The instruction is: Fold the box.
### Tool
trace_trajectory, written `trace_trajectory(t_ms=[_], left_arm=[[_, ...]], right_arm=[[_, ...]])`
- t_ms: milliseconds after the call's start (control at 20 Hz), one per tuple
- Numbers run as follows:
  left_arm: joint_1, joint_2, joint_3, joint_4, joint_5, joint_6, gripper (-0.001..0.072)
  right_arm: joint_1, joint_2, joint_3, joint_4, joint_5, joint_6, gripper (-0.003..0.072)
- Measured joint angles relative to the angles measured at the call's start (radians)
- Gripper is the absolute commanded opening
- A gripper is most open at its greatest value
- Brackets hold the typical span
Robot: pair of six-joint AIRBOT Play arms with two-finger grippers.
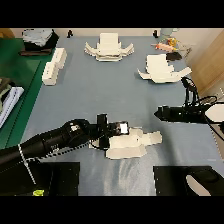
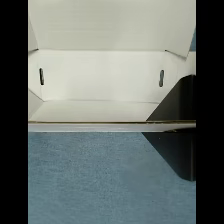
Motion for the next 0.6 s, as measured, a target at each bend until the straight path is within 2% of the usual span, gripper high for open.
trace_trajectory(t_ms=[600], left_arm=[[-0.041,0.001,-0.004,-0.003,-0.042,-0.047,0.0016]], right_arm=[[0.000,0.000,0.000,0.000,-0.004,-0.005,0.0145]])
